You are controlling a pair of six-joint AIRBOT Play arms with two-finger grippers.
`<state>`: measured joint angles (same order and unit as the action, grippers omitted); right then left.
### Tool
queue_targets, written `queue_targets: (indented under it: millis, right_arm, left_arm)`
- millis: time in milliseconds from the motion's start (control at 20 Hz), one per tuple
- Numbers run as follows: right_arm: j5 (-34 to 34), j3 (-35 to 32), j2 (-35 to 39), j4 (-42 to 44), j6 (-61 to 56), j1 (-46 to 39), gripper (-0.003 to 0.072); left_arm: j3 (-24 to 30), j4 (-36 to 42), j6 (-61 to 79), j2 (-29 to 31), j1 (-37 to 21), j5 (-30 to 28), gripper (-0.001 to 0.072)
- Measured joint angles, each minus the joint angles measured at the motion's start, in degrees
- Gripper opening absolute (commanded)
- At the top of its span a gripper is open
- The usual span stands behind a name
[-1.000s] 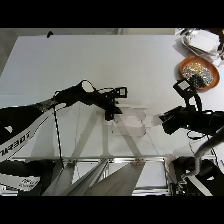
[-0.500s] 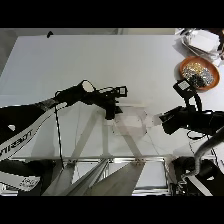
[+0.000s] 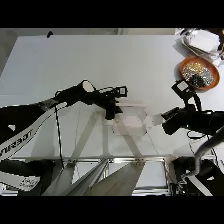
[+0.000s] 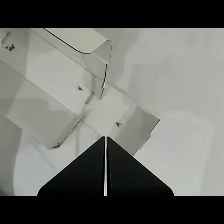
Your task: Fold the box and place the chain.
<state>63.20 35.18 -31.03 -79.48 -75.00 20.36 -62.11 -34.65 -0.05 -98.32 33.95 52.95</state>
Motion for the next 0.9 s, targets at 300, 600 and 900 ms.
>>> queue_targets:
  millis: [300, 600, 900]
  right_arm:
    - [-0.22, 0.0, -3.5, 0.15, 8.85, 0.0, 0.0348]
    - [4.72, 0.0, -8.28, 3.32, 18.75, 0.0, 0.0541]
    - [6.91, -0.79, -9.51, 8.79, 27.15, 0.13, 0.0524]
  left_arm:
    - [0.0, -0.09, -0.02, -0.02, 0.0, 0.0, 0.0011]
    - [0.0, -0.09, -0.02, -0.02, 0.0, 0.0, 0.0011]
    - [-0.02, -0.11, -0.02, -0.02, 0.0, 0.0, 0.0011]
